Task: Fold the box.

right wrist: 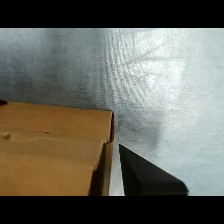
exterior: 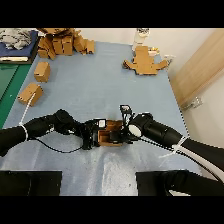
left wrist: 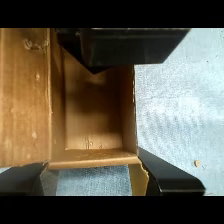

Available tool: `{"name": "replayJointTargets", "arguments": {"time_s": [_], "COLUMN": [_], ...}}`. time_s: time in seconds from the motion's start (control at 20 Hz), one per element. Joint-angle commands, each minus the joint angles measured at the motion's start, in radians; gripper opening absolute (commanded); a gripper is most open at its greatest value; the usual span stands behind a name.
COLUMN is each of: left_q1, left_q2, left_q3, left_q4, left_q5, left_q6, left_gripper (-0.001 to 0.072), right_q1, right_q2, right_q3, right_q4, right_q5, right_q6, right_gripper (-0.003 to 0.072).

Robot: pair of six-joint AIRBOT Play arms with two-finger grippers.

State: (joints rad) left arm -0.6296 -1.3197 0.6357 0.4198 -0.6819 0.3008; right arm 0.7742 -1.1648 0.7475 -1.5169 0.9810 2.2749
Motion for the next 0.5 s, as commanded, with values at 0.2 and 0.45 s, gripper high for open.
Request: {"name": "replayJointTargets", "arguments": {"time_s": [0.2, 0.45], "left_q1": [0.000, 0.000], "left_q2": [0.000, 0.000], "left_q3": [0.001, 0.001], "left_q4": [-0.001, -0.001], "left_q5": [0.000, 0.000], "left_q6": [-0.002, -0.002], "left_gripper": [0.0470, 0.0470], "right_q1": [-0.002, -0.002], "right_q2": [0.135, 0.323], "right_q3": [0.003, 0.002], "right_q4": [-0.007, -0.198], "right_q5": [0.050, 0.280], "right_q6": [0.003, 0.105], "right_gripper": [0.0477, 0.0004]}}
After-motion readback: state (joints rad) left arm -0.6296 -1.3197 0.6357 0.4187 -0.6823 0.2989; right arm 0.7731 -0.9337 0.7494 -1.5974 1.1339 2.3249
